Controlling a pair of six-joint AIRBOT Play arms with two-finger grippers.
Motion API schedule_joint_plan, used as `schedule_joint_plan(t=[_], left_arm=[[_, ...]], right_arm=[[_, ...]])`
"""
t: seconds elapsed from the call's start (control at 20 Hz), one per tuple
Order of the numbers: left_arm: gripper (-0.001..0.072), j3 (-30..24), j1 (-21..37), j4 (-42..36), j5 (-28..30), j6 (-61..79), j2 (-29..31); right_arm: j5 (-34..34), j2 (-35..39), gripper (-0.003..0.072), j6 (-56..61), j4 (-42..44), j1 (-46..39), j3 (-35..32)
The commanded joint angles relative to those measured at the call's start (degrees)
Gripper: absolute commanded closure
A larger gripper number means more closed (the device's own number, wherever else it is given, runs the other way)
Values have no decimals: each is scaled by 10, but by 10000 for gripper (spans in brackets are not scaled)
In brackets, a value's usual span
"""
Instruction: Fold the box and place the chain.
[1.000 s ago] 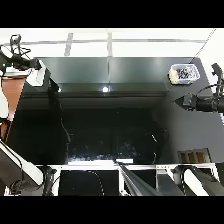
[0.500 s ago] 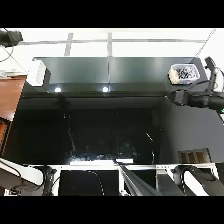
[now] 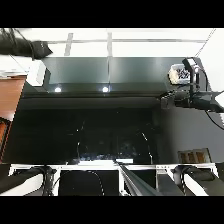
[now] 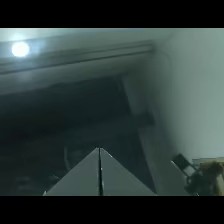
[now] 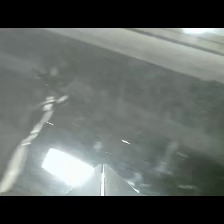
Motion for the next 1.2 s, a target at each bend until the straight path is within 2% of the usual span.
schedule_joint_plan(t=[0.0,0.1,0.15,0.25,0.35,1.15], left_arm=[[683,-286,-58,-11,193,22,170],[681,-401,-52,-6,245,22,238],[681,-436,-45,0,250,26,265],[681,-467,-31,9,238,28,301],[681,-473,-27,7,226,28,318],[681,-473,-28,7,229,28,315]], right_arm=[[-61,-1,669,12,-69,6,-20],[-147,-1,669,35,-68,6,-62],[-175,-1,669,35,-68,6,-78],[-172,-1,669,35,-61,6,-86],[-169,-1,668,34,-53,6,-86],[-169,-1,668,34,-53,6,-86]])
